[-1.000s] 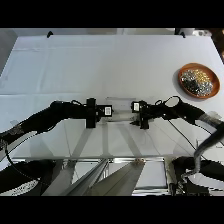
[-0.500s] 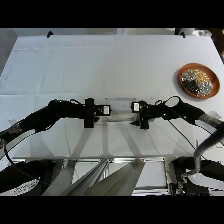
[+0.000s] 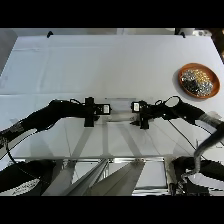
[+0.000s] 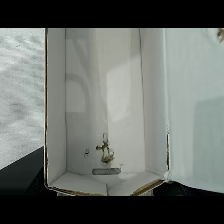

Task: Fold the box and place the chain.

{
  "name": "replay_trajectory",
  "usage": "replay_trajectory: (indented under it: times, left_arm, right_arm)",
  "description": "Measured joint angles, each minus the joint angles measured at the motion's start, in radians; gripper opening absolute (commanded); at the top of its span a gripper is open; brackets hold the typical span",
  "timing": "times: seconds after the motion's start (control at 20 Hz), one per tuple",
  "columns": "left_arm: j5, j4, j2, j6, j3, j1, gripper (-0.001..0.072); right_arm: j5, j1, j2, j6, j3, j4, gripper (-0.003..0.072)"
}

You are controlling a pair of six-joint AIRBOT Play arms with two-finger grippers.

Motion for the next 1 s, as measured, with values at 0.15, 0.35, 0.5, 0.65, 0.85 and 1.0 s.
replay_trajectory:
  times: [0.15,0.35,0.5,0.65,0.85,1.0]
  left_arm:
    - [-0.017,-0.002,-0.008,0.0,0.0,-0.007,0.0299]
    - [-0.032,-0.01,-0.011,0.0,0.0,-0.015,0.0297]
    - [-0.034,-0.016,-0.011,0.0,0.0,-0.027,0.0276]
    - [-0.033,-0.018,-0.011,0.0,0.0,-0.038,0.0276]
    - [-0.031,-0.019,-0.005,0.0,0.0,-0.059,0.021]
    - [-0.018,-0.023,0.007,0.0,0.0,-0.068,0.0206]
  right_arm:
    - [0.0,0.0,0.0,0.0,0.0,0.0,0.0398]
    - [0.0,0.0,0.0,0.0,0.0,0.0,0.0398]
    - [0.0,0.0,0.0,0.0,0.0,0.0,0.0398]
    - [0.0,0.0,0.0,0.0,0.0,0.0,0.0398]
    - [0.0,0.0,0.0,0.0,0.0,0.0,0.0398]
    - [0.0,0.0,0.0,0.0,0.0,0.0,0.0398]
